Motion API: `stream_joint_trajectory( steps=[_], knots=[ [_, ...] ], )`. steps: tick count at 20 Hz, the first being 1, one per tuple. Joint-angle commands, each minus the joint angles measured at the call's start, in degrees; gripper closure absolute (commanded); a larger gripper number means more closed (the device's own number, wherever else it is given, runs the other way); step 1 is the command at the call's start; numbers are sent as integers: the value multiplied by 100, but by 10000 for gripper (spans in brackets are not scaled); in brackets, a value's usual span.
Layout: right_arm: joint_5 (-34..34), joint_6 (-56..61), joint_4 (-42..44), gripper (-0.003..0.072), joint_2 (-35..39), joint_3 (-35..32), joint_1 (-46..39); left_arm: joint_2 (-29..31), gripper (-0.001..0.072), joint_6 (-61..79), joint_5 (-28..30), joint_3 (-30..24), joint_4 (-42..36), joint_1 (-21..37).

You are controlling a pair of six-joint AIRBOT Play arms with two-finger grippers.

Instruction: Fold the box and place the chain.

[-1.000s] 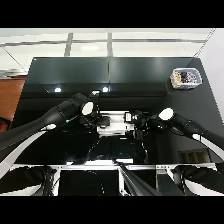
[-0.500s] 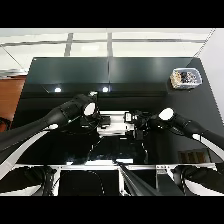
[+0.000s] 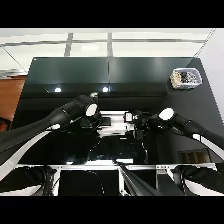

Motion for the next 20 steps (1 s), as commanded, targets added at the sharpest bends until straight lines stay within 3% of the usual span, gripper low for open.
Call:
stream_joint_trajectory(
  steps=[1,2,3,6,7,8,9,13,14,15,16,20],
  knots=[
    [-4,4,-4,559,-4,4,2,-7,563,15,13,4,-72,-2],
    [-4,2,-4,559,-4,4,2,-7,354,13,13,4,-72,0],
    [-4,2,-4,559,-4,4,2,-7,291,11,9,4,-70,4],
    [-4,4,-4,559,-4,4,2,-11,296,7,31,4,-50,4],
    [-4,2,-4,559,-4,4,2,-11,400,-15,55,4,-46,11],
    [-4,4,-4,559,-4,4,2,-15,654,-13,96,4,-46,11],
    [-4,2,-4,559,-4,4,2,-15,685,-13,155,4,-55,11],
    [-2,4,-2,558,-4,4,2,-15,685,26,166,4,-48,9],
    [-4,7,0,526,-4,4,2,-15,685,35,166,4,-48,11],
    [-13,7,15,249,-4,4,2,-15,685,31,157,4,-50,11],
    [-13,4,2,29,0,11,2,-15,686,31,144,4,-55,11],
    [407,284,-391,28,232,22,-2,-15,686,39,74,114,52,9]
  ],
)
